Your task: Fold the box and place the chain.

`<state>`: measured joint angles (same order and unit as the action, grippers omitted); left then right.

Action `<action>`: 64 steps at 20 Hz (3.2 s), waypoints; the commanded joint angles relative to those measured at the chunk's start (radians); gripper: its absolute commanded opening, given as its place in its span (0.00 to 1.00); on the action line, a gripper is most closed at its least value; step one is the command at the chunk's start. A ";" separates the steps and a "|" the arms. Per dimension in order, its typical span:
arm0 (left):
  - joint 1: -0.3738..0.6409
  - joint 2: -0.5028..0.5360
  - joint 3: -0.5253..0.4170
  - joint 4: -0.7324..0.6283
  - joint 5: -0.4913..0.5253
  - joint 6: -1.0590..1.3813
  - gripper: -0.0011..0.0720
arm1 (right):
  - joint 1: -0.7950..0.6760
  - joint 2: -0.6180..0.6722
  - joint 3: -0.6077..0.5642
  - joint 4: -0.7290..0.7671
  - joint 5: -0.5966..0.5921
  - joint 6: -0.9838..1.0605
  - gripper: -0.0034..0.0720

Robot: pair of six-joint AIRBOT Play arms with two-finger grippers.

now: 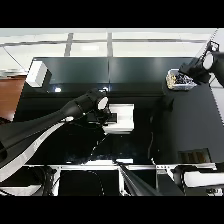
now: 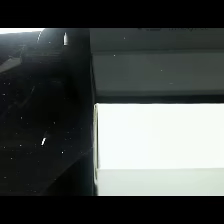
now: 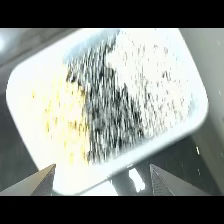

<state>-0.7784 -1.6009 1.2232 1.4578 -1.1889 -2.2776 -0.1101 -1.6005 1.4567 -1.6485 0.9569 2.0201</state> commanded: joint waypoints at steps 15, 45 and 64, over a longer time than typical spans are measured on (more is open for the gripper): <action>0.000 0.000 0.000 -0.004 0.001 0.000 0.05 | -0.100 -0.383 0.351 0.206 0.161 0.079 0.32; 0.000 0.000 0.000 -0.004 -0.001 0.000 0.05 | -0.093 0.570 0.426 0.730 0.406 -0.589 0.06; 0.000 0.000 0.000 -0.004 0.002 0.000 0.05 | 0.230 0.531 0.386 1.047 0.537 -0.630 0.06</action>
<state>-0.7784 -1.6009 1.2232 1.4536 -1.1885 -2.2784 0.0353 -1.0496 1.8442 -0.6014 1.5452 1.3922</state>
